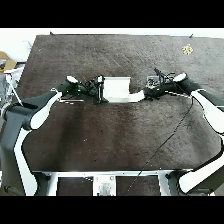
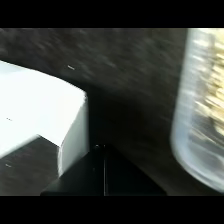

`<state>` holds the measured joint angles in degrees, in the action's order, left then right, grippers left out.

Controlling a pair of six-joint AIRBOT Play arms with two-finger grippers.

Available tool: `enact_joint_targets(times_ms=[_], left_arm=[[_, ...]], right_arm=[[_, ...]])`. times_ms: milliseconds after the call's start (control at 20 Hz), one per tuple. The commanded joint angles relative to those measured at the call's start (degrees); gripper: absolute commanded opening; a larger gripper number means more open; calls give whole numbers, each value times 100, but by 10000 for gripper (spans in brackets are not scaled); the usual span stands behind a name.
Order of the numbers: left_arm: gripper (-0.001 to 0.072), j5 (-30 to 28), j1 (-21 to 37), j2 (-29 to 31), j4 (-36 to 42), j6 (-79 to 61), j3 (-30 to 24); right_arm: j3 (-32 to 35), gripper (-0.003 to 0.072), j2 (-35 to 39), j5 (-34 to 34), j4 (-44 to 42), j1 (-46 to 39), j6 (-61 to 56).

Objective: Fold the box and place the chain.

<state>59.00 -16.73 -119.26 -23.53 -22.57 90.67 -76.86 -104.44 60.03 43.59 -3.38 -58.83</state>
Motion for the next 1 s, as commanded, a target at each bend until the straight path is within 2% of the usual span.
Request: enact_joint_targets(times_ms=[0,50,300,350,400,550,600,800,950], left_arm=[[269,-2,7,-2,-2,0,-2],[269,-2,7,-2,-2,0,-2],[269,0,7,-2,-2,0,-2],[269,0,7,-2,-2,0,-2],[269,0,7,-2,-2,0,-2],[269,0,7,-2,-2,0,-2],[269,0,4,-2,-2,0,-2],[269,0,7,-2,-2,0,-2],[269,0,7,-2,-2,0,-2]], right_arm=[[0,87,-61,35,-568,87,227],[0,166,-39,133,-579,55,229],[-7,183,140,415,-970,-35,562],[-9,423,133,564,-1198,-33,813],[-9,544,131,673,-1305,-9,962],[-11,531,109,686,-1314,122,955],[-11,490,109,682,-1294,160,922],[-15,490,109,852,-1272,192,758],[-151,490,109,813,-817,317,376]])
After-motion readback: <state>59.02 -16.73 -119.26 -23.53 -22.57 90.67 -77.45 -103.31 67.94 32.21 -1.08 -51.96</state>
